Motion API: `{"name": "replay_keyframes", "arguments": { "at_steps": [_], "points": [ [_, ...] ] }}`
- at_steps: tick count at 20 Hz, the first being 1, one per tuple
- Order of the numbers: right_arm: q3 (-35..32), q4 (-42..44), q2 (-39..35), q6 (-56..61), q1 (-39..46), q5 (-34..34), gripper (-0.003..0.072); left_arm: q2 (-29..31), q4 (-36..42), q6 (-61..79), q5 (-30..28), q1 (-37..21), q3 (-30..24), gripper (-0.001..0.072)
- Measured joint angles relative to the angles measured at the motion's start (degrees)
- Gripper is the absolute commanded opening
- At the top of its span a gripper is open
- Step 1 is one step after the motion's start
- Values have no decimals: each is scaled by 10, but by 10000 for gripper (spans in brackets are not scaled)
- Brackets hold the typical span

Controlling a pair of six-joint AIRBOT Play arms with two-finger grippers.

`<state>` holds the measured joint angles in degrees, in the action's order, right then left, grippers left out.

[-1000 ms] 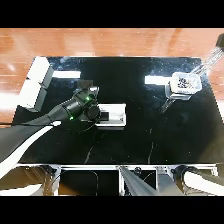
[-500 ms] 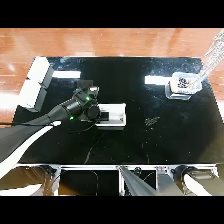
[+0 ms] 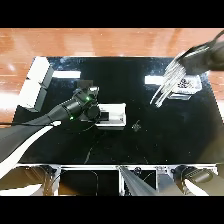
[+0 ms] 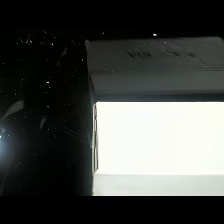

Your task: Fold the box and place the chain.

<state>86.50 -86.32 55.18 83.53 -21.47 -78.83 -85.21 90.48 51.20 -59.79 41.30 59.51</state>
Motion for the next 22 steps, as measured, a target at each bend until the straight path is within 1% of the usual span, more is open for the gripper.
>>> {"name": "replay_keyframes", "arguments": {
  "at_steps": [4, 11, 16, 22],
  "points": [
    [-51, 9, -1, 0, -40, 7, 26, 0, 0, 0, -1, 0, 0, 19],
    [-94, 47, -1, -7, -81, 10, 26, 0, 0, 0, -2, 0, 0, 19],
    [-105, 56, -1, -9, -107, 11, 26, 0, 0, 0, -5, 0, 0, 19],
    [-109, 92, 9, -9, -141, 21, 26, 0, 0, 0, -6, 0, 0, 19]
  ]
}}
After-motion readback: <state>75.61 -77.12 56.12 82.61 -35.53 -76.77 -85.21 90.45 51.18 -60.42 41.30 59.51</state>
